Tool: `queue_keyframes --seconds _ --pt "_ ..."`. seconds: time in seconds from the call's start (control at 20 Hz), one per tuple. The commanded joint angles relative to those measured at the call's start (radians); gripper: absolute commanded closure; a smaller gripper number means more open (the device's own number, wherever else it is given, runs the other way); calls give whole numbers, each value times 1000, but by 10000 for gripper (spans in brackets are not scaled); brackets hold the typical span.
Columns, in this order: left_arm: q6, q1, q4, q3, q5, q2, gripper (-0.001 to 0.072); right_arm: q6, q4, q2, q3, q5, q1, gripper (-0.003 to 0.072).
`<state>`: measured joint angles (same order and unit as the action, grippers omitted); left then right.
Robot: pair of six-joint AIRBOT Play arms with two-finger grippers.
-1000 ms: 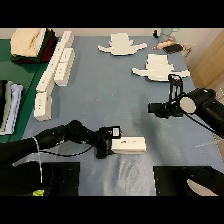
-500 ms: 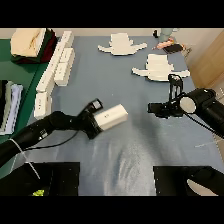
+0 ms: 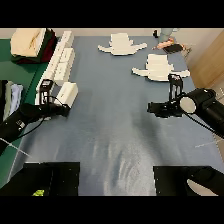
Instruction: Fold the box.
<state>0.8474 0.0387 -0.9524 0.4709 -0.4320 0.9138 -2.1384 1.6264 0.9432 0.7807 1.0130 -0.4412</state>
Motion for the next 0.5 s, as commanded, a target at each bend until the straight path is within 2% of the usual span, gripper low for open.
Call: queue_keyframes --seconds 0.0,0.25,0.45 --pt "44 99 -13 1 13 24 187 0 -1 1 1 -14 -1 684" --pt "97 101 -10 21 112 124 188 0 -12 1 1 -27 -1 684" --pt "96 98 5 127 115 235 188 0 -11 1 1 -27 -2 684"
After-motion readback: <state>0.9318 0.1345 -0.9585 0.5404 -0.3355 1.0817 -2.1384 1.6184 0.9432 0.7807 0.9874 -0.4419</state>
